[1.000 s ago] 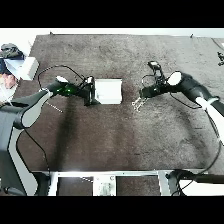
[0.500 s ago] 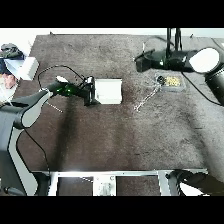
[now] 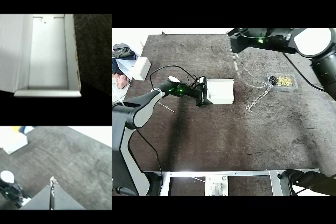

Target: Fold the box and place the chain.

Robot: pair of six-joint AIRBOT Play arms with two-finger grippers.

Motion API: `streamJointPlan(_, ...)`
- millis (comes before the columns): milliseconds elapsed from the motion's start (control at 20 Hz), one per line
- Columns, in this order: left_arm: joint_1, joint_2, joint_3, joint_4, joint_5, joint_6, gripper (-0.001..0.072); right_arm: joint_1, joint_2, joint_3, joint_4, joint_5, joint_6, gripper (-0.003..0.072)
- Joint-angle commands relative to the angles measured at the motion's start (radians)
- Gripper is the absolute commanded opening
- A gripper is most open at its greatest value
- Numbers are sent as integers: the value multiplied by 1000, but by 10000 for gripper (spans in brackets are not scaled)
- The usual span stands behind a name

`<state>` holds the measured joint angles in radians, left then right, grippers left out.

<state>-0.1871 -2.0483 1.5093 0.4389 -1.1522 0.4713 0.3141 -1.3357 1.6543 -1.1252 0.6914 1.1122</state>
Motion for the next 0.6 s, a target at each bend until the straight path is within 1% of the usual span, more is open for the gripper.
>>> streamJointPlan(0, 0, 0, 0, 0, 0, 0, 534, 50, -58, 39, 8, -12, -21, -15)
streamJointPlan(200, 0, 0, 0, 0, 0, 0, 534, 63, -100, 38, 16, 0, -19, -14)
streamJointPlan(400, 0, 0, 0, 0, 0, 0, 534, 63, -135, 37, 14, 52, -16, -14)
streamJointPlan(500, 0, 0, 0, 0, 0, 0, 534, 62, -146, 37, -10, 68, -16, -14)
streamJointPlan(550, 0, 0, 0, 0, 0, 0, 534, 60, -146, 37, -48, 69, -13, -14)
